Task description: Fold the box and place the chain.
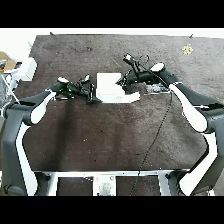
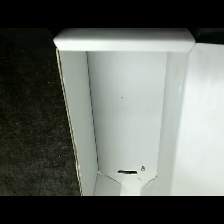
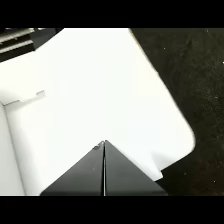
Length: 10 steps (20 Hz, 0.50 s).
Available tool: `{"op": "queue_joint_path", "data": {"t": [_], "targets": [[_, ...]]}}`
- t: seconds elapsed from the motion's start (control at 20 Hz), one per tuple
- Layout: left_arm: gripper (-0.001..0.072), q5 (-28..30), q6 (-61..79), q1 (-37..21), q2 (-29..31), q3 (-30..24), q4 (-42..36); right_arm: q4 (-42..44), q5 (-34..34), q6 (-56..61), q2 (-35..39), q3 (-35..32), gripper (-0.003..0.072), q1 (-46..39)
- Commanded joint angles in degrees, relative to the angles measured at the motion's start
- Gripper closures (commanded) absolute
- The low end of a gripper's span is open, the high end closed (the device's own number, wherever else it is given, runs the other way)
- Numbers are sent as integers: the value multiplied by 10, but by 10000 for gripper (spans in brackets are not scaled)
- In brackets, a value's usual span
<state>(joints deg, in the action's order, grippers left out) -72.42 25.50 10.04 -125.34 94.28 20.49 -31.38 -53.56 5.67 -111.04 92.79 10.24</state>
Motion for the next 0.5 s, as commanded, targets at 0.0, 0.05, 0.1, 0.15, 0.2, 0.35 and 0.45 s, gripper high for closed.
{"op": "queue_joint_path", "data": {"t": [0.0,0.05,0.1,0.15,0.2,0.35,0.45], "targets": [[364,0,0,0,0,0,0,-9,22,-1,-17,0,680,-2],[364,0,0,0,0,0,0,-10,22,-1,-19,0,680,-2],[364,0,0,0,0,0,0,-10,21,-1,-22,0,681,-1],[364,0,0,0,0,0,0,-10,16,-1,-24,0,681,-2],[364,0,0,0,0,0,0,-10,7,-1,-27,0,681,-2],[364,0,0,0,0,0,0,-10,-15,-1,-27,0,681,-2],[364,0,0,0,0,0,0,-10,-15,-1,-27,0,680,-2]]}}
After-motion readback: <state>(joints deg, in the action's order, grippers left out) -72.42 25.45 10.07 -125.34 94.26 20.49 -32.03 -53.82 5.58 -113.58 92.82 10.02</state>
